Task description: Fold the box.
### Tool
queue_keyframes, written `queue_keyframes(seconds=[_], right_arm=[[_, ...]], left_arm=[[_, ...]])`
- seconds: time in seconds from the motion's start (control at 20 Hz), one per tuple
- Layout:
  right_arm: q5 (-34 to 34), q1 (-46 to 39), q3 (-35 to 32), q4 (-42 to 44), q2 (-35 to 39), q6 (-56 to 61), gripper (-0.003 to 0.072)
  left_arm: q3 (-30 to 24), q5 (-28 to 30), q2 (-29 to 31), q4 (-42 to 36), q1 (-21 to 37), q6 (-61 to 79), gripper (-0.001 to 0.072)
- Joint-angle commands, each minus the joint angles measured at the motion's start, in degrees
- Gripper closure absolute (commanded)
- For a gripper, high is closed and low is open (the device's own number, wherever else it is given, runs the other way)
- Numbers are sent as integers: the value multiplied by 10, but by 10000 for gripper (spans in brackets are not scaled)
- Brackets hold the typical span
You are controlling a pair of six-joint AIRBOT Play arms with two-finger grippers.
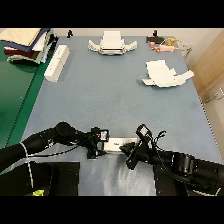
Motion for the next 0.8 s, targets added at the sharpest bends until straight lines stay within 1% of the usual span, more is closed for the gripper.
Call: queue_keyframes(seconds=[0.0, 0.15, 0.35, 0.45, 0.5, 0.55, 0.75], right_arm=[[-13, 0, -2, 2, -2, 0, 684], [-7, 0, 3, 1, 12, 0, 684], [-10, 0, 16, 1, 62, 0, 683], [-30, -8, 20, -5, 87, -1, 662], [-52, -13, 23, -13, 99, -1, 642], [-80, -16, 28, -23, 109, -1, 642], [-226, -16, 73, -85, 144, -1, 642]], left_arm=[[0, 0, 0, 0, 0, 0, 372], [0, 0, 0, 0, 0, 0, 372], [0, 0, 0, 0, 0, 0, 372], [0, 2, 0, 0, 0, 0, 372], [1, 1, 0, 0, 0, 0, 372], [1, 1, 0, 0, 0, 0, 372], [1, 2, 0, 0, 0, 0, 372]])
